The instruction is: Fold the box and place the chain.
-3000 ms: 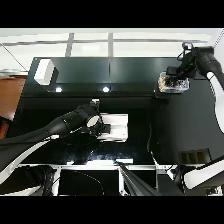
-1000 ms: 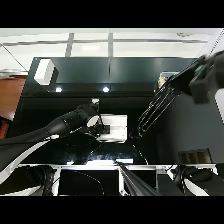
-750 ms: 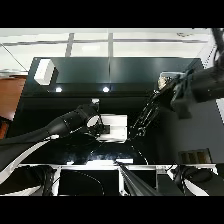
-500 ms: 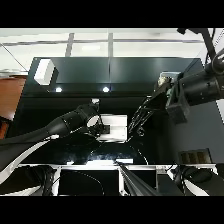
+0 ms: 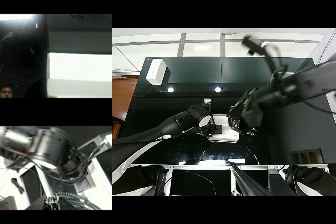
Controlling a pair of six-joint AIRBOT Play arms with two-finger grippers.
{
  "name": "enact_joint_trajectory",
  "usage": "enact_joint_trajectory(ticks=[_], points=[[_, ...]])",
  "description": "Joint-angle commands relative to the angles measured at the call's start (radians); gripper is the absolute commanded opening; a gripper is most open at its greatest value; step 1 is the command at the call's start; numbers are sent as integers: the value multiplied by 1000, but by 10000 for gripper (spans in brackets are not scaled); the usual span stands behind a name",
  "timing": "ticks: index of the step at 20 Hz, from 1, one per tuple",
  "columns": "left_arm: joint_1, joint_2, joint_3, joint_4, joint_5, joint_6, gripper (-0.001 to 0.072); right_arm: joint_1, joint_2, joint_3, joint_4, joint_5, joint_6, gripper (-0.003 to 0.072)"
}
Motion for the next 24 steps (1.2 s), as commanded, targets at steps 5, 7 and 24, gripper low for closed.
enact_joint_trajectory(ticks=[5, 7, 24], points=[[0, 0, 0, 0, 0, 0, 27, 30, -79, -253, -26, 205, 6, 21], [0, 1, 0, -1, -1, 0, 27, 34, -104, -302, -19, 249, 9, 21], [-5, 2, 0, -1, -6, 0, 27, -317, 90, -716, -198, 420, -591, 704]])
